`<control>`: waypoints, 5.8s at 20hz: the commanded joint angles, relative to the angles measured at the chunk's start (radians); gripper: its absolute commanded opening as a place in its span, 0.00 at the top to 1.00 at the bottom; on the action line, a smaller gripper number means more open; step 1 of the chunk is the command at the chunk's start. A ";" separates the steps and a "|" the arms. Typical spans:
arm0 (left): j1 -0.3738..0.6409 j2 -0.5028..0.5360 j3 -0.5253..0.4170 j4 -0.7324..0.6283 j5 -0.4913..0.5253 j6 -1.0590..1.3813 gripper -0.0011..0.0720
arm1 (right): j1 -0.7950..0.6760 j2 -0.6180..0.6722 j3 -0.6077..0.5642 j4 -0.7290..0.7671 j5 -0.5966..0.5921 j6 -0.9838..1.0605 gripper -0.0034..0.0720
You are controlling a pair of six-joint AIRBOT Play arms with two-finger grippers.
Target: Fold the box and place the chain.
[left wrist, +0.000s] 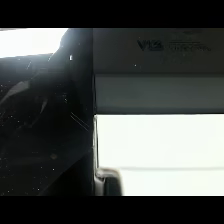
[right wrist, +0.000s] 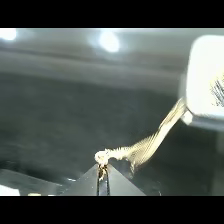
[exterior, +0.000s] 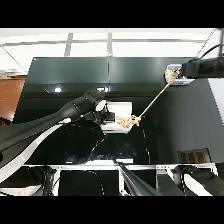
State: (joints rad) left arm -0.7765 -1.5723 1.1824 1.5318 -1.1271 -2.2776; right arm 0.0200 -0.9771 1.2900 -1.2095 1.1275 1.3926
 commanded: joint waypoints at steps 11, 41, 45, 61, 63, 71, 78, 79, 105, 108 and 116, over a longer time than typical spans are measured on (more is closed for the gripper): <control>-0.001 0.001 0.000 0.000 -0.001 0.000 0.94 | 0.002 0.059 0.170 0.562 0.185 -0.122 0.93; -0.001 0.001 0.000 0.001 0.000 0.000 0.94 | 0.279 -0.093 -0.180 0.484 0.071 -0.129 0.93; 0.000 0.001 0.000 0.001 0.000 0.000 0.94 | 0.280 -0.103 -0.227 0.475 0.041 -0.128 0.93; -0.001 0.001 0.000 0.001 0.000 0.000 0.94 | 0.282 -0.109 -0.235 0.470 -0.006 -0.107 0.49; -0.001 0.001 0.000 0.001 0.000 0.000 0.94 | 0.252 -0.108 -0.235 0.425 0.001 -0.116 0.49; 0.000 0.001 0.000 0.001 0.000 0.000 0.94 | 0.083 -0.106 -0.560 0.362 -0.163 -0.558 0.49; 0.000 0.001 0.000 0.001 -0.001 0.000 0.94 | 0.229 -0.166 -0.703 0.444 -0.379 -1.369 0.00; 0.000 0.001 0.000 0.001 -0.001 0.000 0.94 | 0.229 -0.193 -0.703 0.492 -0.380 -1.448 0.00; -0.001 0.001 0.000 0.000 0.000 0.000 0.94 | 0.288 -0.296 -0.702 0.588 -0.541 -1.434 0.93; -0.001 0.001 0.000 0.000 0.000 0.000 0.94 | 0.244 -0.220 -0.702 0.473 -0.526 -1.305 0.93; -0.001 0.001 0.000 0.000 0.000 0.000 0.94 | 0.190 0.073 -0.599 0.452 -0.203 -0.852 0.93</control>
State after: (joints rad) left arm -0.7765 -1.5723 1.1824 1.5318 -1.1271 -2.2776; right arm 0.2207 -0.9966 0.6373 -0.7742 0.7757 0.3683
